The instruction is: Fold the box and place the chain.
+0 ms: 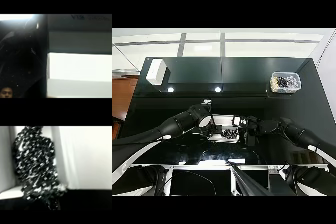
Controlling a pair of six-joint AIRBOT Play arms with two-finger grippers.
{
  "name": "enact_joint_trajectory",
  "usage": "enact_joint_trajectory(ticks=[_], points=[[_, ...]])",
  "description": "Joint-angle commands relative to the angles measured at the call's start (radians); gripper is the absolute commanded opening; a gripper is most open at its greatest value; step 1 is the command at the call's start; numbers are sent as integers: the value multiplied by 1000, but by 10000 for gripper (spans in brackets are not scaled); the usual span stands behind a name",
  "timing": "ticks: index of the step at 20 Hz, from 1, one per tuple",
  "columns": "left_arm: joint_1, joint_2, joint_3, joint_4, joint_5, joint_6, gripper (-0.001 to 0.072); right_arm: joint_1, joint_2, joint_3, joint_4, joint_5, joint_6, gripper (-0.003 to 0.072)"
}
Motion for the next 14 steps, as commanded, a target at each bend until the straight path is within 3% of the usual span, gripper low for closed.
enact_joint_trajectory(ticks=[1, 5, 9, 12, 14], points=[[-1, 1, 0, 0, 2, 0, 27, -5, 53, 1, -56, -18, 74, 22], [-1, 0, 0, 0, 2, 0, 27, -81, 191, 2, -107, -97, 254, 20], [0, 0, 0, 5, 2, 0, 27, -137, 353, 72, -93, -288, 444, 20], [0, 0, 0, 5, 2, 0, 27, -138, 381, 212, 56, -426, 480, 20], [-1, 0, 0, 5, 2, 0, 27, -134, 381, 278, 185, -428, 489, 20]])
